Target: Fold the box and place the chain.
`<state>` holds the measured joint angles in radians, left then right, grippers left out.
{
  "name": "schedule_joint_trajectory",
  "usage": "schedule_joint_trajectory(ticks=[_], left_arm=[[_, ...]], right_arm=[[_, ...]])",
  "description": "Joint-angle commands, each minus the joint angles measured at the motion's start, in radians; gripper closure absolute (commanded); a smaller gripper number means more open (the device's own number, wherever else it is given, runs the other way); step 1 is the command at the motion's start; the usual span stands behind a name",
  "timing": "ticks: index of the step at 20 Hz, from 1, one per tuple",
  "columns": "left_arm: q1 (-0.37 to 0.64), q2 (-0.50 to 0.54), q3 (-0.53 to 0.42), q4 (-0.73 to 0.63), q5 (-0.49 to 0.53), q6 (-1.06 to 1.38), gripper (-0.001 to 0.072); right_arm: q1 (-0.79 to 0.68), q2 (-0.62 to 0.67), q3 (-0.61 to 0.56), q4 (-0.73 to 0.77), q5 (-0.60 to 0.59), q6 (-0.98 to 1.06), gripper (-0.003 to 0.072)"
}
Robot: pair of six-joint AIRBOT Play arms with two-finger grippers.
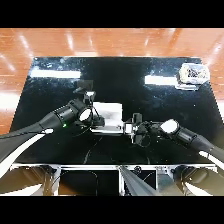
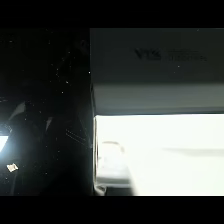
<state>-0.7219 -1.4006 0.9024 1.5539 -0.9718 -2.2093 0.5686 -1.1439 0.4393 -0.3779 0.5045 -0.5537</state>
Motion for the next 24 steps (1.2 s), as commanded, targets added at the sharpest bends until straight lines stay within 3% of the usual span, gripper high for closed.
schedule_joint_trajectory(ticks=[1,2,3,4,11,17,24], left_arm=[[-0.001,-0.001,0.0,-0.003,-0.002,0.001,0.0689],[-0.001,-0.001,0.0,-0.003,-0.003,0.001,0.0689],[-0.001,-0.001,0.0,-0.003,-0.003,0.001,0.0689],[-0.001,-0.001,0.0,-0.003,-0.005,0.001,0.0689],[-0.001,-0.001,0.0,-0.019,-0.006,0.001,0.0689],[-0.005,-0.001,0.0,-0.019,-0.007,0.001,0.0689],[-0.005,-0.001,0.0,-0.023,-0.007,0.001,0.0689]], right_arm=[[0.001,-0.015,0.01,0.049,0.007,-0.048,0.0261],[0.001,-0.018,0.01,0.068,0.008,-0.061,0.0265],[0.001,-0.018,0.01,0.069,0.007,-0.066,0.0389],[0.001,-0.018,0.01,0.07,0.007,-0.069,0.0438],[0.035,-0.037,0.011,0.08,0.003,-0.074,0.0438],[0.044,-0.049,0.013,0.304,-0.015,-0.237,0.0438],[0.045,-0.059,0.013,0.303,-0.007,-0.237,0.0437]])
